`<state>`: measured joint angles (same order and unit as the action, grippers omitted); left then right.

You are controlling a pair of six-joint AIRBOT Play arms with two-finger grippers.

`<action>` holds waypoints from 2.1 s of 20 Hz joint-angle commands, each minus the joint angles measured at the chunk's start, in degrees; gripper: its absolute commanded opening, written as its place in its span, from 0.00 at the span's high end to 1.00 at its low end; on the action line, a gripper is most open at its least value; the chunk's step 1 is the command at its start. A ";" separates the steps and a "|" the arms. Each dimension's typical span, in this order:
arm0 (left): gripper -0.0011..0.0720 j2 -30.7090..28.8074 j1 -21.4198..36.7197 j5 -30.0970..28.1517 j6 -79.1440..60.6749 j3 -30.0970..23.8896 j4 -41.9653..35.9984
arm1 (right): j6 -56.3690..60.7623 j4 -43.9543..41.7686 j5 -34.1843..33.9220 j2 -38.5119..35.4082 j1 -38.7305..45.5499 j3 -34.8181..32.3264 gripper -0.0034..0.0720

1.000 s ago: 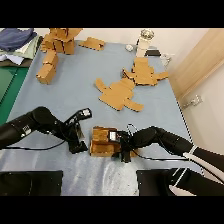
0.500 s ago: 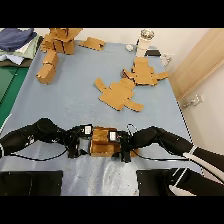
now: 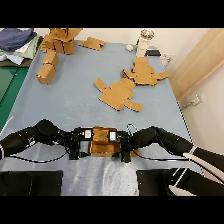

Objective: Fold the box.

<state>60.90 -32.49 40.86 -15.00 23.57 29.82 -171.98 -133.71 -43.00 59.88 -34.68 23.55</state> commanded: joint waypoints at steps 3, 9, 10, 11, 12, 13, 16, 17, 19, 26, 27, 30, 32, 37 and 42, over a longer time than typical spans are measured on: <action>0.02 -1.14 -0.07 -1.03 -0.92 -1.77 -0.74 | 0.00 -0.02 0.02 0.00 0.02 0.07 0.32; 0.02 -1.25 -4.46 -6.69 -0.87 -1.75 -3.30 | 0.00 -0.02 0.02 0.00 0.02 0.07 0.32; 0.02 -1.25 -5.16 -7.19 -0.87 -1.73 -3.30 | 0.00 -0.02 0.02 0.00 0.02 0.07 0.32; 0.02 -1.25 -5.55 -7.52 -0.87 -1.73 -3.30 | -0.02 -0.02 0.02 0.00 0.02 0.07 0.32; 0.02 -1.25 -5.75 -7.52 -0.87 -1.73 -3.30 | 0.00 -0.02 0.02 0.00 0.02 0.07 0.32; 0.03 -1.25 -5.75 -7.45 -0.87 -1.73 -3.30 | -0.02 -0.02 0.02 0.00 0.02 0.07 0.32; 0.02 -1.25 -5.70 -7.50 -0.83 -1.75 -3.23 | 0.00 -0.02 0.02 0.00 0.02 0.07 0.32; 0.03 -1.25 -5.64 -7.56 -0.83 -1.75 -3.21 | 0.00 -0.02 0.02 0.00 0.02 0.07 0.32; 0.02 -1.27 -5.51 -8.24 -0.83 -1.75 -2.82 | 0.00 -0.02 0.02 0.00 0.02 0.07 0.32; 0.03 -4.50 -3.17 -6.58 -0.83 -3.91 -2.84 | 0.00 -0.02 0.02 0.00 0.02 0.07 0.32; 0.03 -5.25 -3.19 -6.29 -0.83 -4.42 -2.84 | 0.00 -0.02 0.02 0.00 0.02 0.07 0.32; 0.02 -5.66 -3.19 -4.35 -0.83 -4.66 -2.84 | 0.00 -0.02 0.00 0.00 0.02 0.07 0.32; 0.03 -5.66 -3.21 -2.69 -0.81 -4.66 -2.86 | 0.00 -0.02 0.02 0.00 0.02 0.07 0.32; 0.02 -5.64 -3.26 -1.99 -0.81 -4.63 -5.86 | 0.00 -0.02 0.02 0.00 0.02 0.07 0.32; 0.02 -5.35 -3.26 -4.68 -0.57 -4.63 -6.47 | 0.00 -0.02 0.02 0.00 0.02 0.07 0.32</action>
<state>55.48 -35.73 37.41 -15.70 18.94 23.99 -171.98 -133.73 -43.00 59.86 -34.68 23.57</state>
